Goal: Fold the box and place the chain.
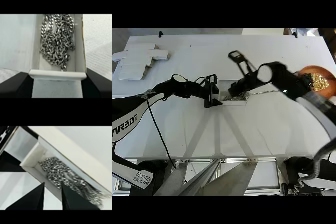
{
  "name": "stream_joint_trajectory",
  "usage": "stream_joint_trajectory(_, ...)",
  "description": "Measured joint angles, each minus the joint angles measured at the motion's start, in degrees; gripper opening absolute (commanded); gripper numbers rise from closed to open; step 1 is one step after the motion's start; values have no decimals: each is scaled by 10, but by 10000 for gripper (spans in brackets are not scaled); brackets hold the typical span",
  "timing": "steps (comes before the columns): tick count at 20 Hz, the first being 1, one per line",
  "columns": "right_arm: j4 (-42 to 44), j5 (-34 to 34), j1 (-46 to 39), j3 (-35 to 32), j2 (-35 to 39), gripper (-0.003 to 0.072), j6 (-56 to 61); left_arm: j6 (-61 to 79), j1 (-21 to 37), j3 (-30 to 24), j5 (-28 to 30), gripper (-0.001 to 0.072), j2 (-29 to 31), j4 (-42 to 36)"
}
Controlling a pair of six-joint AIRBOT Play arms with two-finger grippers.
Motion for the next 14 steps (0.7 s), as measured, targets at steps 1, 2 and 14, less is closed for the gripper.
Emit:
stream_joint_trajectory(1,-1,8,-16,0,16,237,-10,0,0,0,0,501,0,0)
stream_joint_trajectory(2,-2,15,-35,0,30,237,-19,0,0,0,0,501,0,0)
stream_joint_trajectory(14,-132,102,-291,-71,71,342,-49,0,0,0,0,501,0,0)
